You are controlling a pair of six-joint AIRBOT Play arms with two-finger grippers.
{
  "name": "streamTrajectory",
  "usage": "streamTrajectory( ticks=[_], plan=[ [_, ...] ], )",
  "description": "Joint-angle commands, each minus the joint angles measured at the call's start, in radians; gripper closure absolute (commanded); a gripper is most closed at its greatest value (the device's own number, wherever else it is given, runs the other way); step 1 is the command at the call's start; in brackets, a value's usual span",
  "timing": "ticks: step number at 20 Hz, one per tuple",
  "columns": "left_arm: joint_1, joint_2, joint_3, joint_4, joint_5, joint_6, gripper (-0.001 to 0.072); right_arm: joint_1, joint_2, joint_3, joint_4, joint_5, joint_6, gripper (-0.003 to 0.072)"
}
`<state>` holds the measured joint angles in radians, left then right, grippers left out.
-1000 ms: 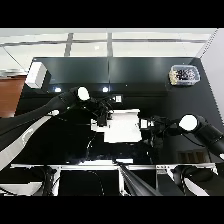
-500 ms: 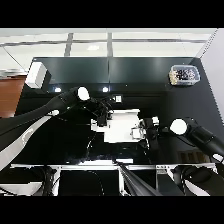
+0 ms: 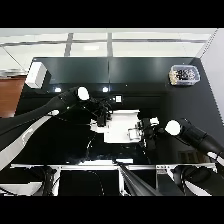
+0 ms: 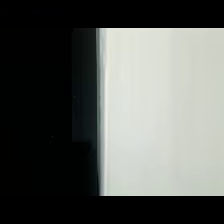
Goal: Fold the box and place the chain.
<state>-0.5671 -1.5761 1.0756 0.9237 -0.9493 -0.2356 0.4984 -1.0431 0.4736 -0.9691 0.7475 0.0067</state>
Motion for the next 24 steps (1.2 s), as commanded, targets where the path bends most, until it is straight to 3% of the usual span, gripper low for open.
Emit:
streamTrajectory(
  ticks=[1, 10, 14, 24],
  plan=[
    [0.0, -0.001, 0.0, 0.0, -0.001, 0.0, 0.0677, 0.002, 0.0, 0.0, 0.0, -0.039, 0.061, -0.0019],
    [0.0, -0.001, 0.0, 0.0, -0.001, 0.0, 0.0677, 0.0, 0.091, 0.0, 0.051, -0.191, 0.132, -0.0019],
    [0.0, 0.0, 0.0, 0.0, -0.002, 0.0, 0.0677, -0.005, 0.091, 0.012, 0.065, -0.157, 0.131, -0.0019],
    [0.0, -0.001, 0.036, 0.018, -0.005, 0.034, 0.0678, -0.204, 0.066, 0.027, 0.344, -0.055, -0.065, -0.0019]
  ],
)
